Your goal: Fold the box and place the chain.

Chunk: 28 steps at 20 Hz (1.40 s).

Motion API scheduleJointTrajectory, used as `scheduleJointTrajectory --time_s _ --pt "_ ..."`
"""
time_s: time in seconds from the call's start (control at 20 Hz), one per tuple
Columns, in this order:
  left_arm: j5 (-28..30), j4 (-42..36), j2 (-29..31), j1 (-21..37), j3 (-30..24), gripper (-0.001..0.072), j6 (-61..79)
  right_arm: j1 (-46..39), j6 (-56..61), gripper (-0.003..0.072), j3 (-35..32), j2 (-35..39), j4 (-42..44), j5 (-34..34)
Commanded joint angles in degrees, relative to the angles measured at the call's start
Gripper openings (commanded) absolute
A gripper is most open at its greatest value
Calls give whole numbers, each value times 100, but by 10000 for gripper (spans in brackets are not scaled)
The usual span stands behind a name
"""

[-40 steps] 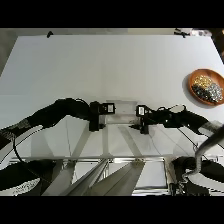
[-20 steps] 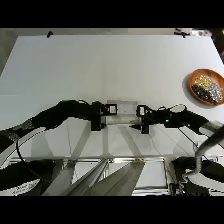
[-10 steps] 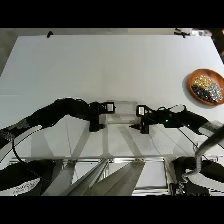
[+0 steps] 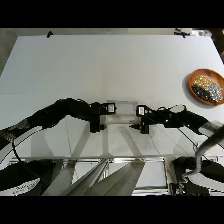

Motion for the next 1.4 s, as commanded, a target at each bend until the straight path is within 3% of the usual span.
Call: scheduleJointTrajectory --time_s 0.0,0.6,0.75,1.35 --pt "-42 -44 -2 -81 -2 680 -2 0 0 343 0 4 0 4" --pt "-317 -341 -284 -83 -2 627 -2 0 0 343 0 4 0 4" --pt "-304 -448 -282 -140 -2 509 -2 0 0 342 0 4 0 4" --pt "334 -599 -33 -603 -2 516 -2 0 0 343 0 4 0 4"
